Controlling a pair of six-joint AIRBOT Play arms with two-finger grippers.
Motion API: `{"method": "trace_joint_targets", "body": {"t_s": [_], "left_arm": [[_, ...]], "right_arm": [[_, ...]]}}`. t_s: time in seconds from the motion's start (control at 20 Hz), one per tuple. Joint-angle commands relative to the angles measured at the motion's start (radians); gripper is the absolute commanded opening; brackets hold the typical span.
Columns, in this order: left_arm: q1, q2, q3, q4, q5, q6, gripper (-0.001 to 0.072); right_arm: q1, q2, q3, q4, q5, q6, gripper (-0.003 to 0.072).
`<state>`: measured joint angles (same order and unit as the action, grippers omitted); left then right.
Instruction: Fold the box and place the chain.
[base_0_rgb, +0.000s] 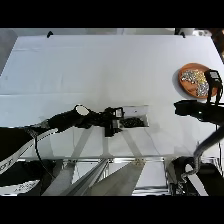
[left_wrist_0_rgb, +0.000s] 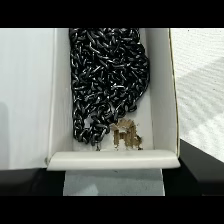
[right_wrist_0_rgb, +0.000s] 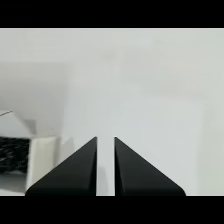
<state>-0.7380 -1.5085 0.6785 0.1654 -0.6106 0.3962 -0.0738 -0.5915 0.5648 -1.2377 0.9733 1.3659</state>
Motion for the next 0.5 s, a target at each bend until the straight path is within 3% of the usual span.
{"method": "trace_joint_targets", "body": {"t_s": [0.0,0.2,0.45], "left_arm": [[0.001,0.001,0.001,0.0,0.0,0.0,0.0136],[0.001,0.001,0.001,0.0,0.0,0.0,0.0136],[0.001,0.001,0.001,0.0,0.0,0.0,0.0136]], "right_arm": [[-0.082,-0.159,0.002,0.137,-0.071,-0.158,0.0095],[-0.008,-0.438,0.086,0.435,-0.104,-0.478,0.0053],[0.115,-0.764,0.472,0.388,0.117,-0.537,0.0039]]}}
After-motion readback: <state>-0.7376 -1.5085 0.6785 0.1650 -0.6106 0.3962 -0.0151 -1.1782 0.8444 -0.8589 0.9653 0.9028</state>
